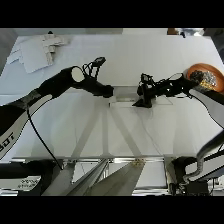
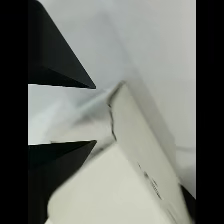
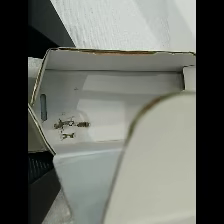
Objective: Fold the box and place the chain.
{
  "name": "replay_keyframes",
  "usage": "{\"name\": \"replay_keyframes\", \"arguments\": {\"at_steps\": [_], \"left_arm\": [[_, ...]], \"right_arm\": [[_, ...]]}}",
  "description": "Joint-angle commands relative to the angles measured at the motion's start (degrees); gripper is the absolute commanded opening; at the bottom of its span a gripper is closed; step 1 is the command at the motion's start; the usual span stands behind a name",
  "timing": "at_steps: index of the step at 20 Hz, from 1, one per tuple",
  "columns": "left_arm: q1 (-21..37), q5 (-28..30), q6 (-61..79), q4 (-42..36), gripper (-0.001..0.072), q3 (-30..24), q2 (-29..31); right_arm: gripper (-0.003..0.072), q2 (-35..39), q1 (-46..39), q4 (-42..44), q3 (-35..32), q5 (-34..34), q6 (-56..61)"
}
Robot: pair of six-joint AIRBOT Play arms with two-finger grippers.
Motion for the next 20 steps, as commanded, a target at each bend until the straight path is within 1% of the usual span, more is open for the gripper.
{"name": "replay_keyframes", "arguments": {"at_steps": [1,3,4,6,9,12,15,16,17,20], "left_arm": [[0.1,-6.9,-9.8,4.8,0.0356,3.5,-1.8],[0.1,-5.4,-10.1,1.5,0.0355,4.0,-2.6],[-0.1,-5.9,-10.9,1.0,0.0355,4.5,-3.1],[-0.5,-7.4,-13.9,1.1,0.0354,6.2,-4.9],[-2.3,-8.6,-14.2,1.8,0.0343,10.3,-7.7],[-4.0,-13.8,-19.8,9.0,0.0322,14.2,-10.1],[-4.9,-17.2,-24.7,13.7,0.0314,14.9,-10.6],[-5.3,-17.8,-26.1,15.2,0.0312,14.9,-10.6],[-5.5,-17.8,-27.6,16.7,0.0273,14.9,-10.6],[-5.9,-15.8,-31.3,17.3,0.0274,15.0,-10.6]], "right_arm": [[0.0516,0.0,0.0,0.0,0.0,0.0,0.0],[0.0516,0.0,0.0,0.0,0.1,0.0,0.0],[0.0516,0.0,0.0,0.0,0.0,0.0,0.0],[0.0516,0.0,0.0,0.0,0.1,0.0,0.0],[0.0516,0.0,0.0,0.0,0.1,0.0,0.0],[0.0516,0.0,0.0,0.0,0.1,0.0,0.0],[0.0516,0.0,0.0,0.0,0.1,0.0,0.0],[0.0516,0.0,0.0,0.0,0.1,0.0,0.0],[0.0516,0.0,0.0,0.0,0.1,0.0,0.0],[0.0516,0.0,0.0,0.0,0.1,0.0,0.0]]}}
